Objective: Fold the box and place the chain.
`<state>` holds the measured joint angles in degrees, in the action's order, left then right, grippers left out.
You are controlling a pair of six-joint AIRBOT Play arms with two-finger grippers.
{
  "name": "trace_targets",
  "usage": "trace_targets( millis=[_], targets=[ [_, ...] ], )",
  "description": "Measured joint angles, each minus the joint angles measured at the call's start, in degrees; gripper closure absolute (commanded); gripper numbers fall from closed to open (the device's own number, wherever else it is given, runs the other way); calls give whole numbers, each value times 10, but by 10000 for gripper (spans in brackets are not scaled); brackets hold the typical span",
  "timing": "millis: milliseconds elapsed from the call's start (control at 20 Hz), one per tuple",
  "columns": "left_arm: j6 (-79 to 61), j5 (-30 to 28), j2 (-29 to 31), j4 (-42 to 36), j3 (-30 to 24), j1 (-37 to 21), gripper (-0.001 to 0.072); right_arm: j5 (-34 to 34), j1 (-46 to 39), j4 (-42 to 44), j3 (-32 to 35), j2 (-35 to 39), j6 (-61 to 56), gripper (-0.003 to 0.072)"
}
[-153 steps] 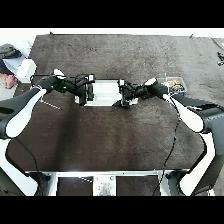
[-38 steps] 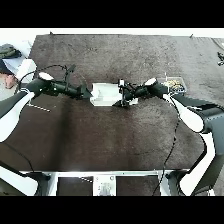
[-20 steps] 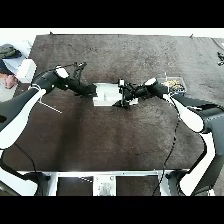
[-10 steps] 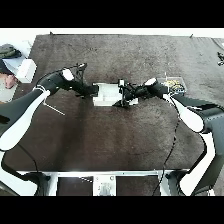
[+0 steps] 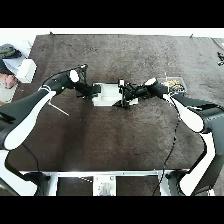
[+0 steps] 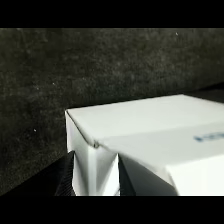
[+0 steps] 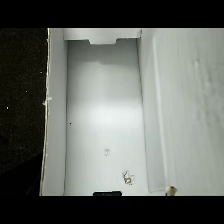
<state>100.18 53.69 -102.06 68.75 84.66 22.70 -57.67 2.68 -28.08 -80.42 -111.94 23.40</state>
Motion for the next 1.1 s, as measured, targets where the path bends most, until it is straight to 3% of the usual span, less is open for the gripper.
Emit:
trace_targets(
  millis=[550, 1000, 1100],
  targets=[
    [85, 214, -119, 164, 216, 49, 400, 0, 0, 0, 0, 0, 0, 419],
    [120, 254, -149, 218, 251, 61, 424, 0, 0, 0, 0, 0, 0, 419],
    [126, 255, -151, 221, 252, 63, 566, 0, 0, 0, 0, 0, 0, 419]
  ],
)
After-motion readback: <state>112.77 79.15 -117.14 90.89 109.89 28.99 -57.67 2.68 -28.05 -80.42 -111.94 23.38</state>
